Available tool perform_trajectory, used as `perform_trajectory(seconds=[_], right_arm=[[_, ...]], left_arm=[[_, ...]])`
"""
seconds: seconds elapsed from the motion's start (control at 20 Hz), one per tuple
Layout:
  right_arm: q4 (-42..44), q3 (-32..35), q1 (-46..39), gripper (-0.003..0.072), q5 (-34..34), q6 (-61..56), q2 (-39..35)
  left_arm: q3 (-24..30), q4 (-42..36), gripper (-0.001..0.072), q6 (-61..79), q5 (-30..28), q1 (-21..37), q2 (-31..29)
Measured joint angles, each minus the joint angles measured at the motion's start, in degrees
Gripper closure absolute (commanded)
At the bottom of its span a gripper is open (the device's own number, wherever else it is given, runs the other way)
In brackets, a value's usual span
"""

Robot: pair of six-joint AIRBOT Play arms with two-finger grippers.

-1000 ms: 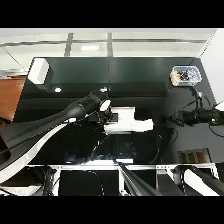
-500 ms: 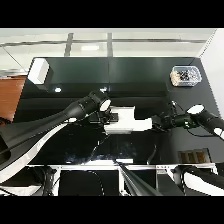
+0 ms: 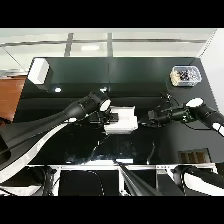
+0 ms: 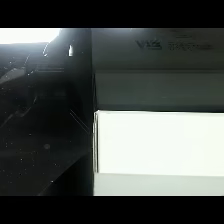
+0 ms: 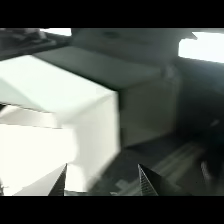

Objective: Fold the box and place the chain.

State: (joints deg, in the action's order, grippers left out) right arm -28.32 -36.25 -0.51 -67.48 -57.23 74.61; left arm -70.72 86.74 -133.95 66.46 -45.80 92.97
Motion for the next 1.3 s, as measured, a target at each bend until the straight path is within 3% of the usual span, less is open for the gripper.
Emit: perform_trajectory(seconds=[0.15, 0.2, 0.25, 0.4, 0.75, 1.3], right_arm=[[2.49, -0.55, 2.62, 0.0222, 0.11, 0.26, 0.02], [2.73, -0.74, 3.78, 0.0356, 0.57, 0.24, 0.02], [2.84, -1.16, 5.18, 0.0363, 1.31, -0.04, 0.04], [-0.76, -3.8, 9.57, 0.0363, 3.5, -3.32, 0.04], [-20.09, -12.39, 20.28, 0.0372, 6.21, -20.74, 0.04], [-44.7, -19.17, 33.33, 0.0381, 8.04, -46.99, 3.82]], left_arm=[[0.0, -0.07, 0.0685, 0.02, 0.0, 0.0, 0.0], [0.0, -0.09, 0.0685, 0.0, 0.0, 0.0, 0.0], [-0.02, -0.11, 0.0685, 0.0, 0.0, 0.0, 0.0], [0.0, -0.17, 0.0685, 0.02, 0.0, 0.0, 0.0], [0.0, -0.2, 0.0685, -0.04, 0.07, 0.0, 0.0], [0.0, -0.24, 0.0685, 0.09, 0.07, 0.0, 0.0]])
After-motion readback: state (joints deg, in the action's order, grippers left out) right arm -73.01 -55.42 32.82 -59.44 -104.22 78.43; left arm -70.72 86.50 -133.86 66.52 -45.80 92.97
